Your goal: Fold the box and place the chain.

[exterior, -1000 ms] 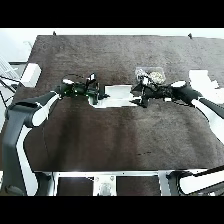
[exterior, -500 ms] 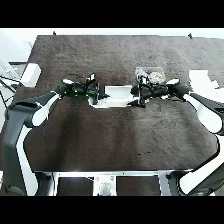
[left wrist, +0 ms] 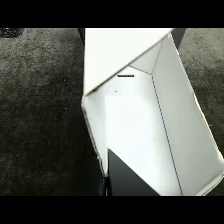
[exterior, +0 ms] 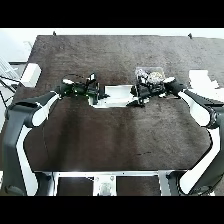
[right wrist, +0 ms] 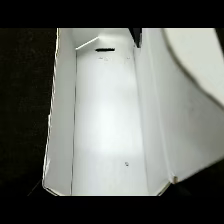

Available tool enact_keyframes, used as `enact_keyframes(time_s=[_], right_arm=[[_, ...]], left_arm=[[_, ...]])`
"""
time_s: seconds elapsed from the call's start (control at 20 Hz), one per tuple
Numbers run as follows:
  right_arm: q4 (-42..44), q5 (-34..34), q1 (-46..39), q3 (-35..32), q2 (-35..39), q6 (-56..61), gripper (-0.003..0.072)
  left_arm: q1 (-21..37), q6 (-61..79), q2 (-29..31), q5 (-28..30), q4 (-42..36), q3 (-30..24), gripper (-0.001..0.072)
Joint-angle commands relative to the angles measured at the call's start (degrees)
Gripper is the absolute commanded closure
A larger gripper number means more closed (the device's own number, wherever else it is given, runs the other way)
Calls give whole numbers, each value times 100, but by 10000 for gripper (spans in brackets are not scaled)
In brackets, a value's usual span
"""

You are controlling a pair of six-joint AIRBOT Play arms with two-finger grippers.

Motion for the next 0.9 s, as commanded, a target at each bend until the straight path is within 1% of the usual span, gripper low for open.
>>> enact_keyframes(time_s=[0.0,0.4,0.85], right_arm=[[39,164,4,142,-177,-83,-14],[369,282,13,417,-433,-70,-13],[361,332,46,616,-614,-90,-13]], left_arm=[[2,0,4,2,2,4,690],[2,0,2,0,2,4,690],[2,0,4,2,2,4,690]])
